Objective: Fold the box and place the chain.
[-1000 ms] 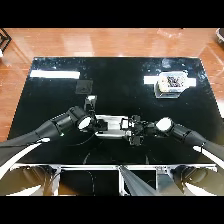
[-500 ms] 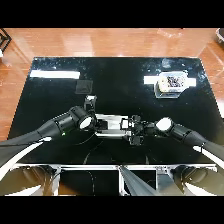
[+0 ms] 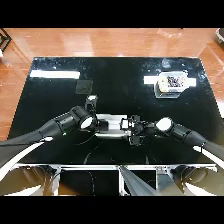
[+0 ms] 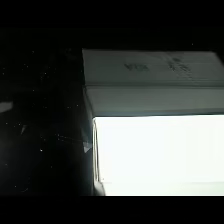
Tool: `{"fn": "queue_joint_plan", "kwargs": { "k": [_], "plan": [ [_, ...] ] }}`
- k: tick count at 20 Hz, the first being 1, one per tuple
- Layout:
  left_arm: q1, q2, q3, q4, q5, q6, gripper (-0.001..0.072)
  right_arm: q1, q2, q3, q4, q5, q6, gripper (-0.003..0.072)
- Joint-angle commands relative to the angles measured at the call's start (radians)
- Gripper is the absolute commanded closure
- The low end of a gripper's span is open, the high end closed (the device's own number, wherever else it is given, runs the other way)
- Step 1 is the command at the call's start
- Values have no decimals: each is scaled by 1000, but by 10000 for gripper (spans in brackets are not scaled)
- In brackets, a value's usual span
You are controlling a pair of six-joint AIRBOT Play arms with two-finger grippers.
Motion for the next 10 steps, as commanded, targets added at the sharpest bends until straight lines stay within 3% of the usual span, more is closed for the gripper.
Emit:
{"fn": "queue_joint_plan", "kwargs": {
  "k": [1,3,4,5,6,7,10],
  "plan": [
    [-3,1,1,-13,8,10,680,1,0,0,-1,-2,1,440],
    [-3,1,2,-13,8,10,676,1,0,0,-1,-1,0,440],
    [-3,1,2,-13,5,10,583,1,0,0,-1,-2,1,440],
    [-3,1,2,-13,0,7,413,1,0,0,-1,-1,1,440],
    [-2,1,3,-12,-8,-1,295,1,0,0,-1,-1,0,440],
    [-2,1,5,-10,-25,-2,247,1,0,0,-1,-2,0,440],
    [-2,1,13,3,-38,-2,247,1,0,0,-1,-2,1,440]
  ]
}}
